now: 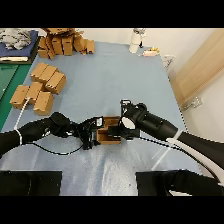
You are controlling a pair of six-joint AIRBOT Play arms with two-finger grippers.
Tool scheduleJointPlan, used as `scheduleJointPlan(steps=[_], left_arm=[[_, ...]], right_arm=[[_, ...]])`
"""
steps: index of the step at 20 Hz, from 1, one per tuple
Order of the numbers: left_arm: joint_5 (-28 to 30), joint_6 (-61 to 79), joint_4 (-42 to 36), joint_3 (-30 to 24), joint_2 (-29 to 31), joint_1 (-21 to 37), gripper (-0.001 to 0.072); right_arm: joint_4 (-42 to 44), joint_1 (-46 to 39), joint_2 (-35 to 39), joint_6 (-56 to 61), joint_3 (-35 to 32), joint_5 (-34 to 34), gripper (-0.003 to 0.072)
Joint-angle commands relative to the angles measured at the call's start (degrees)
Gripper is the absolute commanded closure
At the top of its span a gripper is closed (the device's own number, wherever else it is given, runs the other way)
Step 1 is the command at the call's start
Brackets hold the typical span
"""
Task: Fold the box.
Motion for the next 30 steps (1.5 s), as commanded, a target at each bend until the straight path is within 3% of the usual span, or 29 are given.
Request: scheduleJointPlan(steps=[1,2,3,4,5,7,9,12,14,17,19,23,26,30], left_arm=[[0.0,0.0,0.0,0.0,0.0,0.0,0.0231],[0.0,0.0,0.0,0.0,0.0,0.0,0.0231],[0.0,0.0,0.0,0.0,0.0,0.0,0.0231],[0.0,0.0,0.0,0.0,0.0,0.0,0.0231],[0.0,0.0,0.0,0.0,0.0,0.0,0.0231],[0.0,0.0,0.0,0.0,0.0,0.0,0.0231],[0.0,0.0,0.0,0.0,0.0,0.0,0.0231],[0.0,0.0,0.0,0.0,0.0,0.0,0.023],[0.0,0.0,0.0,0.1,0.0,0.0,0.0231],[0.0,0.0,0.0,0.0,0.0,0.0,0.0231],[0.0,0.0,0.0,0.0,0.0,0.0,0.023],[0.0,0.0,0.0,0.0,0.0,0.0,0.0231],[0.0,0.0,0.0,0.0,0.0,0.0,0.023],[0.0,0.0,0.0,0.0,0.0,0.0,0.0231]], right_arm=[[0.2,0.0,4.8,1.8,0.1,1.1,0.0308],[0.2,0.0,6.7,2.0,0.1,2.3,0.0315],[-0.3,0.0,8.4,2.2,0.1,3.9,0.0389],[-2.4,-0.1,10.3,3.3,0.1,6.6,0.0582],[-5.2,-0.1,11.8,4.0,-0.1,9.4,0.0685],[-8.6,-3.1,14.4,3.7,-1.7,11.1,0.0686],[-4.3,-11.5,15.8,-2.7,-5.5,2.5,0.0686],[16.9,-26.1,14.4,-25.5,-10.7,-19.1,0.0686],[36.3,-34.7,10.3,-43.0,-11.3,-25.1,0.0687],[67.3,-42.0,1.4,-75.0,-11.2,-21.5,0.0686],[76.9,-42.8,-4.0,-87.0,-11.1,-16.4,0.0686],[79.5,-41.6,-12.2,-100.0,-9.9,-3.4,0.0685],[79.4,-39.8,-11.7,-107.9,-9.9,4.5,0.0685],[72.5,-34.5,-7.4,-111.5,-10.2,2.0,0.0684]])
